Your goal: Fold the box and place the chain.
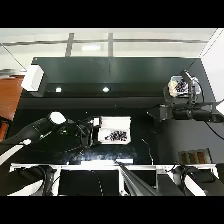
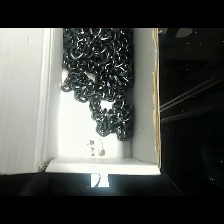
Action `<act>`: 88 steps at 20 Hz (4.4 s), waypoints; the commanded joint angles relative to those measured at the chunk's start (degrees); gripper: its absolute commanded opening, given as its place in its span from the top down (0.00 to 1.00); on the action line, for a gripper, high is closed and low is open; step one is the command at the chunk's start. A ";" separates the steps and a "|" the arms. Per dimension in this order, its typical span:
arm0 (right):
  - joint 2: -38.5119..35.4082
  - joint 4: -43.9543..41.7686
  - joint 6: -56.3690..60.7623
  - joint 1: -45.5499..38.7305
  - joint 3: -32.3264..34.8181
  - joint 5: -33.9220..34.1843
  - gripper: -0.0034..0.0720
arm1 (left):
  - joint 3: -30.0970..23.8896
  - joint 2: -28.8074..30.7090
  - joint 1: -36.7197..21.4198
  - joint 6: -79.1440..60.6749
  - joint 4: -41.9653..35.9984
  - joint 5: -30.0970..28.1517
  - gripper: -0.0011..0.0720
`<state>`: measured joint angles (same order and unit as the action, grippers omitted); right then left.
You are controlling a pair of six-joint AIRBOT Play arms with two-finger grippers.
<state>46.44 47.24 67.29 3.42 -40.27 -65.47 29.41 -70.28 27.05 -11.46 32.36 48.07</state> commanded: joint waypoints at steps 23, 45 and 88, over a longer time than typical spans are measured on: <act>16.63 -3.23 2.60 17.81 -2.69 16.33 0.03 | 0.02 -0.11 -0.02 -0.11 0.17 -0.09 0.32; 17.29 7.91 -26.38 27.15 -7.78 2.73 0.03 | 0.02 -0.11 -0.02 -0.11 0.17 -0.11 0.32; 17.33 17.81 -24.65 32.37 -7.78 1.09 0.01 | 0.02 -0.13 -0.02 -0.07 0.17 -0.09 0.32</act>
<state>63.72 64.31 42.02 35.33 -48.01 -64.93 29.41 -70.37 27.05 -11.51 32.51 47.99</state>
